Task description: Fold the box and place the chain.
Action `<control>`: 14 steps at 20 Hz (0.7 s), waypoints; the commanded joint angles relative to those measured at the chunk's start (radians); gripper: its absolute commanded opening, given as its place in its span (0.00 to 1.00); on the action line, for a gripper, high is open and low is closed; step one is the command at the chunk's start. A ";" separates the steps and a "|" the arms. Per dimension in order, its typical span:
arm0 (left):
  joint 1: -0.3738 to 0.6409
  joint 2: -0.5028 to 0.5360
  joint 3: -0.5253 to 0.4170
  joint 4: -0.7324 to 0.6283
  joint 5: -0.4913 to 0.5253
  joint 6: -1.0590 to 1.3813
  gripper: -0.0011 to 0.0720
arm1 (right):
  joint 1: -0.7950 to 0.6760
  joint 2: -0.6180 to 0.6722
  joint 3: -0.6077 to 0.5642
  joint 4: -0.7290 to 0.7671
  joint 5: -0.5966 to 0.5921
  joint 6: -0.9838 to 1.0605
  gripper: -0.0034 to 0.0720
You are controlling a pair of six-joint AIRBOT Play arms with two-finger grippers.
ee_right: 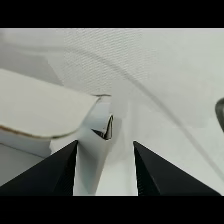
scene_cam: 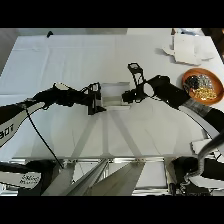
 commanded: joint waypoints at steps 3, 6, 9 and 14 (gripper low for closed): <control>0.000 0.000 0.000 0.000 0.000 0.000 0.23 | 0.041 -0.053 0.024 -0.089 0.059 0.031 0.48; 0.000 0.000 0.000 0.000 0.000 0.000 0.23 | 0.041 -0.068 0.038 -0.105 0.059 0.099 0.48; 0.000 0.001 0.000 0.000 0.000 0.000 0.23 | 0.041 -0.069 0.058 -0.122 0.060 0.166 0.44; 0.000 0.000 0.000 0.000 0.000 0.000 0.23 | 0.057 -0.074 0.077 -0.121 0.089 0.317 0.41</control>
